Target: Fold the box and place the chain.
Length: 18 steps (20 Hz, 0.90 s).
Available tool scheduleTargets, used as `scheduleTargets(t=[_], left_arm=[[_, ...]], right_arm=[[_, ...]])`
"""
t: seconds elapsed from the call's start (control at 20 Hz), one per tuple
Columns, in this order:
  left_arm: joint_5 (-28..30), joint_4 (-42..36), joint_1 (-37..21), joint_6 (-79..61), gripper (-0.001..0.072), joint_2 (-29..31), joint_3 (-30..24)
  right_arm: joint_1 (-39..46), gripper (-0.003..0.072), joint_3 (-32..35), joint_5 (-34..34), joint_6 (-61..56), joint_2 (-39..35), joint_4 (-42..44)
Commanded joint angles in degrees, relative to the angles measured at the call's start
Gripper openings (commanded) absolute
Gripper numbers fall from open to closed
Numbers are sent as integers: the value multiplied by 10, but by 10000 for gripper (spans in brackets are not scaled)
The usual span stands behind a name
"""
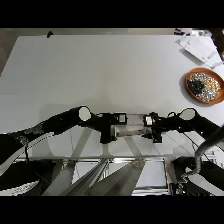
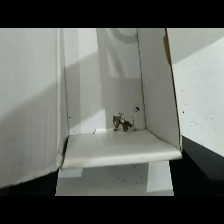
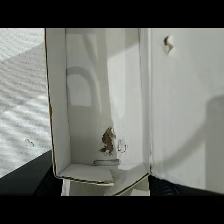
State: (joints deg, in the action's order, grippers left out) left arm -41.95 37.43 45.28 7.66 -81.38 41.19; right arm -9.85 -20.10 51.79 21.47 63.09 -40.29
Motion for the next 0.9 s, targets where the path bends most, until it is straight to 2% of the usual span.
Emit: scheduleTargets(t=[0.0,0.1,0.15,0.2,0.35,0.4,0.85], left_arm=[[16,-10,3,-2,708,-4,0],[17,-10,3,-2,701,-5,0],[17,-10,3,-2,656,-7,0],[17,-10,5,-1,531,-10,0],[20,-10,23,-2,286,-11,0],[27,-10,31,-2,253,-11,0],[18,-10,45,-1,257,-10,0]], right_arm=[[0,385,0,0,0,0,0],[0,385,0,0,0,0,0],[0,385,0,0,0,0,0],[0,385,0,0,0,0,0],[0,385,0,0,0,0,0],[0,385,0,0,0,0,0],[0,385,0,0,0,0,0]])
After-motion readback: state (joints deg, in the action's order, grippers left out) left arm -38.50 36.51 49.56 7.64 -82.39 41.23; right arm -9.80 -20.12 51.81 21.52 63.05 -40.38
